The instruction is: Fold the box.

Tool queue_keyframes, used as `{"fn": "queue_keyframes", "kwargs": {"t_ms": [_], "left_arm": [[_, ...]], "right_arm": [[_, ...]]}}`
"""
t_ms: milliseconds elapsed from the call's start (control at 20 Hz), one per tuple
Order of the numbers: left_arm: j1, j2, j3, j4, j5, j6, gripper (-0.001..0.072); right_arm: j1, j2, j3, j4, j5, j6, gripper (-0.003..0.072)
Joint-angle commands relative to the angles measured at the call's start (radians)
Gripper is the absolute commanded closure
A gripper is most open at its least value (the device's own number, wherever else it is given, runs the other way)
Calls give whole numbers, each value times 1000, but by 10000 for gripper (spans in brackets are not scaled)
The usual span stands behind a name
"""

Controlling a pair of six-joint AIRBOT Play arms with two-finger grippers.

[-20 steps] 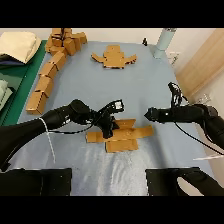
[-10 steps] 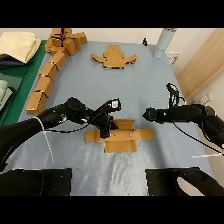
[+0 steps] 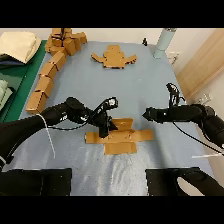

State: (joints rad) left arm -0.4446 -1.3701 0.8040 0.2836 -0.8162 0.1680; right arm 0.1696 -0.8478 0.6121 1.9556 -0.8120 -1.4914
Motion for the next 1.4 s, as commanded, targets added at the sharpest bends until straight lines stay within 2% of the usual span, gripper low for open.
{"fn": "queue_keyframes", "kwargs": {"t_ms": [0, 350, 450, 500, 550, 750, 900, 1050, 1200, 1250, 1300, 1350], "left_arm": [[3, -22, 0, -3, -2, 0, 699], [3, -22, 0, -3, 23, 0, 699], [3, -22, 0, -3, 22, -2, 699], [3, -22, 0, -3, 21, -2, 699], [3, -22, 0, -3, 22, -2, 699], [3, -22, 0, -3, 21, -2, 699], [3, -22, 0, -3, 21, -2, 699], [3, -22, 0, -3, 21, -2, 699], [2, -22, 0, -3, 21, -2, 699], [2, -23, 0, -3, 21, -2, 699], [2, -22, 0, -3, 21, -2, 699], [2, -22, 0, -3, 21, -2, 699]], "right_arm": [[1, -1, 0, 0, 1, 0, 331], [1, -1, 0, 13, 0, 4, 343], [1, -1, 0, 51, -2, 11, 543], [1, -2, 0, 57, -7, 10, 551], [1, -3, 0, 56, -13, 6, 680], [31, 26, 0, 31, -21, -127, 683], [204, 75, -1, -115, -110, -122, 684], [496, 150, -6, -344, -219, -5, 685], [790, 212, -79, -486, -208, 18, 681], [859, 211, -109, -508, -192, 17, 599], [915, 199, -143, -536, -166, 14, 272], [953, 180, -171, -566, -145, 14, 98]]}}
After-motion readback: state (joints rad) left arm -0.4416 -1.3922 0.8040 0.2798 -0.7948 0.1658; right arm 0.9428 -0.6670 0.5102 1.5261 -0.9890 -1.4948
